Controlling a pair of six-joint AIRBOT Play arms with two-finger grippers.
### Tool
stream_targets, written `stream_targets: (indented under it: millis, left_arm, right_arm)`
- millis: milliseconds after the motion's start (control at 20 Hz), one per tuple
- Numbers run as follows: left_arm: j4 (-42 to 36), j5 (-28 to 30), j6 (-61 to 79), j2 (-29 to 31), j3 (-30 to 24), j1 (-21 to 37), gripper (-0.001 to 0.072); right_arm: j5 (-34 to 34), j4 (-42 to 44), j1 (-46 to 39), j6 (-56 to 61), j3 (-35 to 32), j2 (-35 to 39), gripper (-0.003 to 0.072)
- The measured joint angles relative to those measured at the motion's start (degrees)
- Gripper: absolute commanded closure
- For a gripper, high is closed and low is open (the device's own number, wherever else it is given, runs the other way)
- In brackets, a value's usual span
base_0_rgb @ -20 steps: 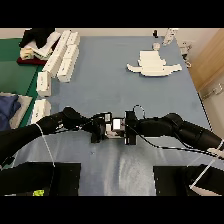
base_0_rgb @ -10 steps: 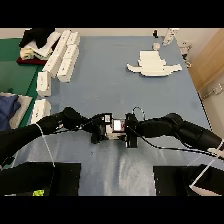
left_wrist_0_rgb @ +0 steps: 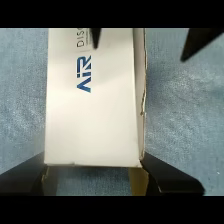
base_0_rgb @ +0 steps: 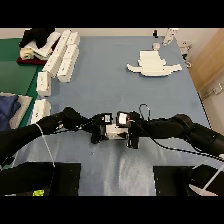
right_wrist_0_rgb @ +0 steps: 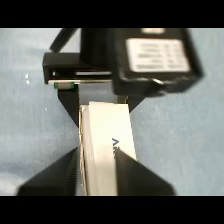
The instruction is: Fold the box.
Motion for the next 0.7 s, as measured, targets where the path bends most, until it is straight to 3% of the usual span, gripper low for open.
stream_targets:
  millis: [350,500,700]
  left_arm:
    - [-0.02,0.04,-0.02,0.00,0.00,0.00,0.0351]
    - [-0.02,0.07,-0.04,0.00,0.00,0.00,0.0351]
    - [-0.02,0.09,-0.02,0.00,0.00,0.00,0.0351]
  right_arm:
    - [18.80,12.41,3.04,11.21,-11.85,5.79,0.0683]
    - [26.64,13.84,6.27,14.01,-14.93,5.14,0.0683]
    - [31.63,14.43,8.00,15.74,-16.37,2.12,0.0683]
